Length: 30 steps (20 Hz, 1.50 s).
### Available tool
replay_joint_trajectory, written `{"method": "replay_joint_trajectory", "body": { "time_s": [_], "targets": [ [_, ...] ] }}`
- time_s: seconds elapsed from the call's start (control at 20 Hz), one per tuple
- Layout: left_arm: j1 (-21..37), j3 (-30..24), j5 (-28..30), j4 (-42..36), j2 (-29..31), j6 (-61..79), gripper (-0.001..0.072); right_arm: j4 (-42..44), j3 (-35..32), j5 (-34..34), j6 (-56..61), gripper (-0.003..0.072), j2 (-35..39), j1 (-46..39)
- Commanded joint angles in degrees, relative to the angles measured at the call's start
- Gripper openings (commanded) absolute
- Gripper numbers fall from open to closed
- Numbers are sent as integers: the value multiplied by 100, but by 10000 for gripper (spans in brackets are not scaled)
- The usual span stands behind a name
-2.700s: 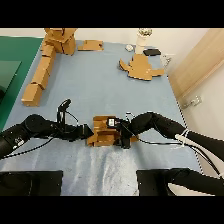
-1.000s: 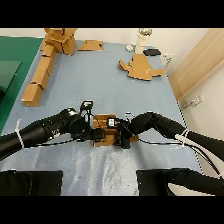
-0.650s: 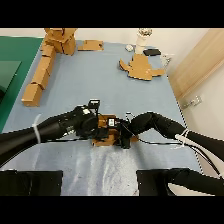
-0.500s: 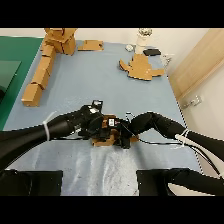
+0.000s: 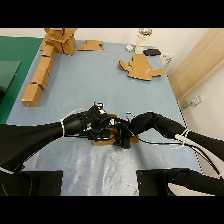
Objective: Fold the box.
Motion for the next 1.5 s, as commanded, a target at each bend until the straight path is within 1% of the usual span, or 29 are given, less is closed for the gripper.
{"method": "replay_joint_trajectory", "body": {
  "time_s": [0.0,0.25,0.3,0.35,0.4,0.65,0.9,1.15,1.45],
  "targets": [
    [-7,24,15,-48,-33,-83,13,-4,0,0,-17,401,-4,7],
    [-7,24,15,-92,-33,-11,16,-15,0,2,-17,401,-4,7],
    [-7,26,17,-96,-31,-11,157,-15,0,0,-17,401,-4,7],
    [-7,37,9,-116,-33,-24,448,-15,0,2,-17,401,-4,7],
    [-7,42,13,-120,-17,-42,526,-15,0,0,-17,401,-4,7],
    [4,48,-90,-83,166,-46,525,-15,0,0,-17,401,-4,7],
    [4,48,-136,136,354,-225,525,-15,0,0,-17,401,-4,7],
    [46,48,-481,195,415,-212,525,-15,0,0,-17,401,-4,7],
    [249,48,-424,201,815,-160,525,-17,0,0,-17,401,-4,7]
  ]
}}
